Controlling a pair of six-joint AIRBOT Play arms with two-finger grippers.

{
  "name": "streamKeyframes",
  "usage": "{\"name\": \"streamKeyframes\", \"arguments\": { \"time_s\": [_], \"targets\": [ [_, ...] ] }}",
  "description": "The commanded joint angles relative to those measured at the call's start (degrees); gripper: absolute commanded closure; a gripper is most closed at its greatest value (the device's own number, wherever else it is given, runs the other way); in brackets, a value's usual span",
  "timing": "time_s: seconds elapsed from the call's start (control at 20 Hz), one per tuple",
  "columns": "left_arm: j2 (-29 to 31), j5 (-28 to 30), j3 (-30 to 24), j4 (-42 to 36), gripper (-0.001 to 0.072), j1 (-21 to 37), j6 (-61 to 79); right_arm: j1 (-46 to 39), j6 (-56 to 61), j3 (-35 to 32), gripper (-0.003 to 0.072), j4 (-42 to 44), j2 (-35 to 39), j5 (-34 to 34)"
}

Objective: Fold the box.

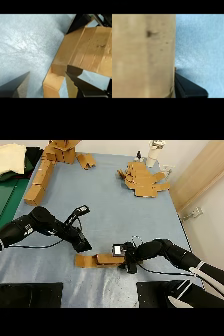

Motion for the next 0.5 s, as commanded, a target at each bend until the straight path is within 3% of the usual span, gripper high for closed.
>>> {"name": "streamKeyframes", "arguments": {
  "time_s": [0.0, 0.05, 0.15, 0.3, 0.45],
  "targets": [
    [0.02, -1.62, 0.04, 0.44, 0.0064, 0.00, -1.07, -0.02, 0.02, -0.04, 0.0213, -0.02, -0.04, 0.11],
    [0.02, -2.93, 0.04, 1.11, 0.0079, 0.00, -3.21, -0.02, 0.02, -0.04, 0.0213, -0.02, -0.04, 0.15],
    [0.00, -8.48, 0.02, 3.04, 0.0691, -0.11, -6.36, -0.02, 0.02, -0.04, 0.0214, -0.02, -0.04, 0.15],
    [0.02, -14.67, -1.42, 0.87, 0.0699, -1.31, -13.07, -0.02, 0.02, -0.04, 0.0213, 0.00, -0.04, 0.15],
    [0.02, -15.32, -8.22, -16.17, 0.0699, -5.33, -13.88, -0.02, 0.00, -0.04, 0.0213, 0.00, -0.04, 0.09]
  ]
}}
